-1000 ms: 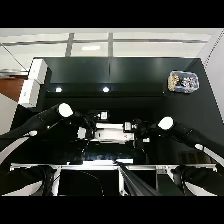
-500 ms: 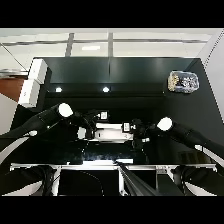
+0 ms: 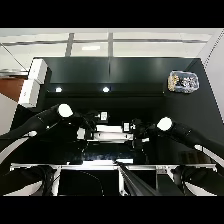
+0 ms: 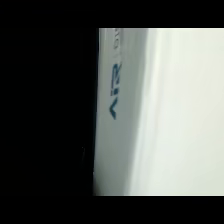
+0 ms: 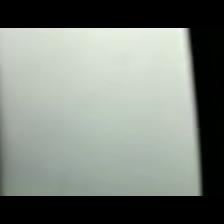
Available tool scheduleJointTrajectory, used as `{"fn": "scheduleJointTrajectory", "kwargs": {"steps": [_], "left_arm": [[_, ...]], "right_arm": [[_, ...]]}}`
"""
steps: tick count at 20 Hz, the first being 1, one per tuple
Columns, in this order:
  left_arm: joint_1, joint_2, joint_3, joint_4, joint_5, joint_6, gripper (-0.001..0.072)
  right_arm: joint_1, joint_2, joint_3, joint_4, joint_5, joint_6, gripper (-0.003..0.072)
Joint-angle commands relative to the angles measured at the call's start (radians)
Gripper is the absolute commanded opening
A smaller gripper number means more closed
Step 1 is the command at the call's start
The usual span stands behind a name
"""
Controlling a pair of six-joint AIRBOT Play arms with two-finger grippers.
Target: Fold the box and place the chain.
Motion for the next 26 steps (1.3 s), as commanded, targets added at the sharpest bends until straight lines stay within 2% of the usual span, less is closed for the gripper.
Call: {"fn": "scheduleJointTrajectory", "kwargs": {"steps": [1,2,3,5,7,9,10,12,13,14,15,17,21,23,26], "left_arm": [[0.012,0.047,0.001,0.000,0.004,-0.044,0.0475],[0.021,0.072,0.001,0.000,0.003,-0.059,0.0617],[0.035,0.100,0.001,0.005,0.002,-0.101,0.0643],[0.066,0.161,0.001,0.087,-0.038,-0.204,0.0643],[0.105,0.233,0.001,0.222,-0.118,-0.354,0.0642],[0.145,0.299,0.001,0.306,-0.220,-0.545,0.0608],[0.161,0.319,0.001,0.310,-0.273,-0.632,0.0545],[0.175,0.329,0.000,0.291,-0.394,-0.782,0.0085],[0.173,0.322,-0.002,0.256,-0.467,-0.805,0.0033],[0.170,0.316,-0.009,0.187,-0.525,-0.803,0.0033],[0.164,0.313,-0.025,0.097,-0.541,-0.801,0.0033],[0.143,0.313,-0.076,-0.075,-0.454,-0.779,0.0033],[0.081,0.313,-0.180,-0.302,-0.107,-0.733,0.0033],[0.057,0.313,-0.199,-0.362,0.024,-0.711,0.0033],[0.025,0.313,-0.200,-0.375,0.180,-0.707,0.0033]], "right_arm": [[0.000,0.000,0.000,-0.002,0.004,-0.001,0.0473],[0.000,0.000,0.000,-0.002,0.004,-0.001,0.0473],[0.000,0.000,0.000,-0.002,0.004,-0.001,0.0473],[0.000,0.000,0.000,-0.002,0.004,-0.001,0.0473],[0.000,0.000,0.000,-0.002,0.004,-0.001,0.0473],[0.000,0.000,0.000,-0.002,0.003,-0.001,0.0473],[0.000,0.000,0.000,-0.002,0.003,-0.001,0.0473],[0.000,0.000,0.000,-0.002,0.003,-0.001,0.0473],[0.000,0.000,0.000,-0.002,0.003,-0.001,0.0473],[0.000,0.000,0.000,-0.002,0.004,-0.001,0.0473],[0.000,0.000,0.000,-0.002,0.004,-0.001,0.0473],[0.000,0.000,0.000,-0.002,0.003,-0.001,0.0473],[0.000,0.000,0.000,-0.002,0.003,-0.001,0.0473],[0.000,0.000,0.000,-0.002,0.003,-0.001,0.0473],[0.000,0.000,0.000,-0.002,0.004,-0.001,0.0473]]}}
